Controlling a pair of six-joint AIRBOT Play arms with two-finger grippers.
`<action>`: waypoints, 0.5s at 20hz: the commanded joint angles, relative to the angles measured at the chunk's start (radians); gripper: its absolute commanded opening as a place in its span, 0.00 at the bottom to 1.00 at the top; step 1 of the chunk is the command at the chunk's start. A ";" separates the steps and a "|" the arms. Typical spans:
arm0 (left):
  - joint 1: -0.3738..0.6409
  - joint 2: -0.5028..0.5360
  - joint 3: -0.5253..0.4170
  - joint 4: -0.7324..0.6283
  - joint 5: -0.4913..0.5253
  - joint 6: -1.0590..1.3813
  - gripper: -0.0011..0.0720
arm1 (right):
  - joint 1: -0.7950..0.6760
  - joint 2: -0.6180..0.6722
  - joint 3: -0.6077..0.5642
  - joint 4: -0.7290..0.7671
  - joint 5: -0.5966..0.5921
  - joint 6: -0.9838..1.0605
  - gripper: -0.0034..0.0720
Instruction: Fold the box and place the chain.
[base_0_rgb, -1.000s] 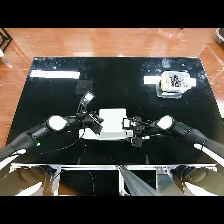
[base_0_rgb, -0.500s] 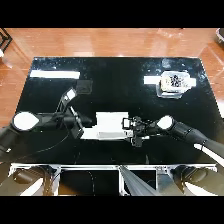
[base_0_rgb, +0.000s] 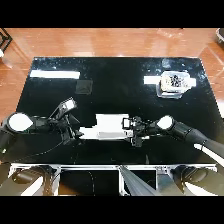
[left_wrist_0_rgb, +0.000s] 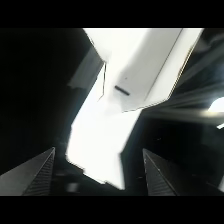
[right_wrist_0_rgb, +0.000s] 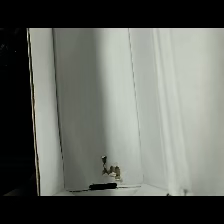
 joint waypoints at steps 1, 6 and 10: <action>-0.006 -0.028 -0.007 0.006 0.030 0.185 0.89 | 0.000 0.000 0.000 0.000 0.000 0.001 0.61; -0.061 -0.127 -0.006 -0.053 0.053 0.260 0.89 | 0.000 0.000 0.000 0.001 -0.003 0.004 0.61; -0.085 -0.163 -0.006 -0.073 0.169 0.352 0.89 | 0.000 0.000 0.000 0.001 -0.006 0.007 0.61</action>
